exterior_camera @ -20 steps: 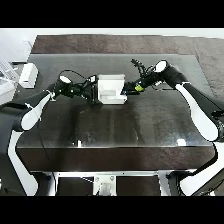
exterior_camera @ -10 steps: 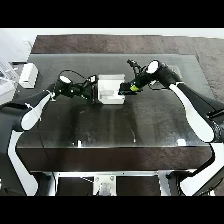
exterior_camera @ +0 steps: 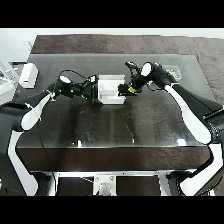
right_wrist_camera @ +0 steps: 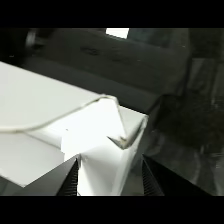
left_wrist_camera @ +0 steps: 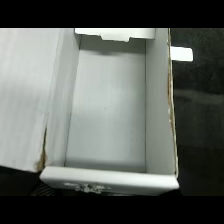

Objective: Fold the box and place the chain.

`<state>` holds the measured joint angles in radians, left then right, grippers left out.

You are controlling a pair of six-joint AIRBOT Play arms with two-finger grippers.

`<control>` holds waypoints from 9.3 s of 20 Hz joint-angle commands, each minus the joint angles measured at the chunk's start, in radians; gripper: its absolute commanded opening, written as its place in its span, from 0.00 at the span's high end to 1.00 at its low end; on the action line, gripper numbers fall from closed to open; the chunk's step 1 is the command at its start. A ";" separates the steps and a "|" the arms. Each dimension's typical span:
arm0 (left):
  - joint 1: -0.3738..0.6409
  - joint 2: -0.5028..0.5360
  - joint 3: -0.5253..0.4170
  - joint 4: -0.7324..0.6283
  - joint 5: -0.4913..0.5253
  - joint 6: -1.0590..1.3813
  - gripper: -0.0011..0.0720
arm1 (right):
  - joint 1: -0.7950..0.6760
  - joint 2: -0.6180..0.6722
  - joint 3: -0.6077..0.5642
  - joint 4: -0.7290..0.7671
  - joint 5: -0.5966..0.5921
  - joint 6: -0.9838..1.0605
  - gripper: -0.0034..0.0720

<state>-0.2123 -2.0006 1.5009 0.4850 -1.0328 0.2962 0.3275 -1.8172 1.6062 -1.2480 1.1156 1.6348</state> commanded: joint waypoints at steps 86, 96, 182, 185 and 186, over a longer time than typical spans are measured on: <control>0.000 0.000 0.000 0.000 0.000 0.000 0.28 | -0.129 0.192 0.172 -0.547 -0.009 0.112 0.33; 0.000 0.000 0.000 0.000 0.000 0.000 0.27 | -0.430 -0.044 0.173 -0.095 -0.152 -0.189 0.31; 0.000 0.000 0.000 0.000 0.000 0.000 0.28 | 0.257 0.363 -0.143 0.002 -0.368 -0.169 0.95; 0.000 0.000 0.000 0.000 0.000 0.000 0.27 | 0.250 0.279 -0.143 0.003 -0.368 -0.169 0.95; 0.000 0.000 0.000 0.000 0.000 0.000 0.27 | 0.250 0.258 -0.144 0.003 -0.367 -0.169 0.95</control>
<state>-0.2123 -2.0003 1.5009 0.4850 -1.0325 0.2962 0.5812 -1.4906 1.4647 -1.2591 0.7525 1.4651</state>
